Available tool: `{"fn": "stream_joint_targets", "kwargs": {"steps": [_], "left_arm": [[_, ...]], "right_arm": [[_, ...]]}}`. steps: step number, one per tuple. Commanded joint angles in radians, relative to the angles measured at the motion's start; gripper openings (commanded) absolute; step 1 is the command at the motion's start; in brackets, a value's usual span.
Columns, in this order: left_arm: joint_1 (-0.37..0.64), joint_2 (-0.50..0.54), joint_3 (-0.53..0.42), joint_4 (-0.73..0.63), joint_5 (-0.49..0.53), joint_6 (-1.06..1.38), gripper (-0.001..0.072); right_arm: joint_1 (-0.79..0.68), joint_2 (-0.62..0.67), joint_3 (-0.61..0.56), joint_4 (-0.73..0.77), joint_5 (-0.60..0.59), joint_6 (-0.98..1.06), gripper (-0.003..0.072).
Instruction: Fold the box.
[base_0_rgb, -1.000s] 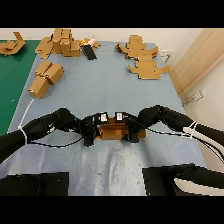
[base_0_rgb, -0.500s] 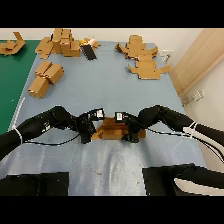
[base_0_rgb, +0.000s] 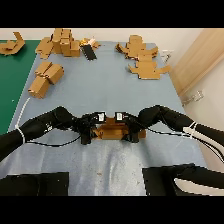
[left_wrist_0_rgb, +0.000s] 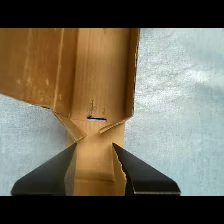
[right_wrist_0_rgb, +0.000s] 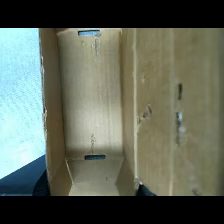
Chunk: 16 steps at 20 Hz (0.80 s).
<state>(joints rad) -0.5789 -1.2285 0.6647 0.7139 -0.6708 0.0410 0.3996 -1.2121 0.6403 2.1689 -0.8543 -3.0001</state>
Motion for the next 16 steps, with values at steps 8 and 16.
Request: {"fn": "stream_joint_targets", "kwargs": {"steps": [8,16], "left_arm": [[-0.002,-0.034,0.025,-0.143,0.006,0.146,0.0346],[-0.026,-0.038,0.034,-0.129,-0.018,0.143,0.0061]], "right_arm": [[0.001,0.000,0.000,0.000,0.000,0.000,0.0497],[0.000,0.000,0.000,0.000,0.000,0.000,0.0497]]}}
